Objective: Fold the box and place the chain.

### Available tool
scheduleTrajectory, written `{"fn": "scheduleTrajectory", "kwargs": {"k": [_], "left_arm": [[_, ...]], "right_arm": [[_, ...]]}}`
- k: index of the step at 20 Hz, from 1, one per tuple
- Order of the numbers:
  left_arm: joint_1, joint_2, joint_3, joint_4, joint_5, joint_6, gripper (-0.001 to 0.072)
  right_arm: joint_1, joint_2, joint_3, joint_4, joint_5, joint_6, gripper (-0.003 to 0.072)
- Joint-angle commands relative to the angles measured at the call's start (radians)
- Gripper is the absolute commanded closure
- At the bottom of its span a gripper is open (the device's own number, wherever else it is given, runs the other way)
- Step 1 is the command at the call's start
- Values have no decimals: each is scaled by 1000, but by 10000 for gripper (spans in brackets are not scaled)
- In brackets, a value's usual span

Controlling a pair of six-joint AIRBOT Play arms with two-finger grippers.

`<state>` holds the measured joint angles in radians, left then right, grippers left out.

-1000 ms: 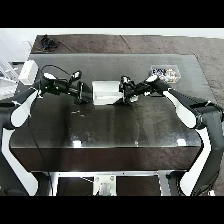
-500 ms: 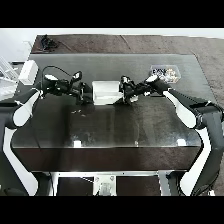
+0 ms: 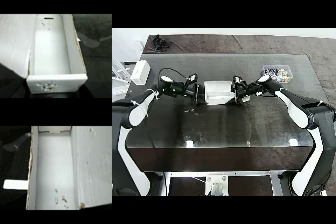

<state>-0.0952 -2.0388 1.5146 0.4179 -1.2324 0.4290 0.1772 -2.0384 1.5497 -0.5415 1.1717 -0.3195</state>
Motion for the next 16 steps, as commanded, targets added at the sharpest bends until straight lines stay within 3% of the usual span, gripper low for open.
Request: {"fn": "scheduleTrajectory", "kwargs": {"k": [1,16], "left_arm": [[-17,-11,1,-10,23,13,-11],[-36,-23,1,-37,44,44,-11]], "right_arm": [[0,-1,0,0,0,0,179],[1,-1,0,0,0,0,178]]}}
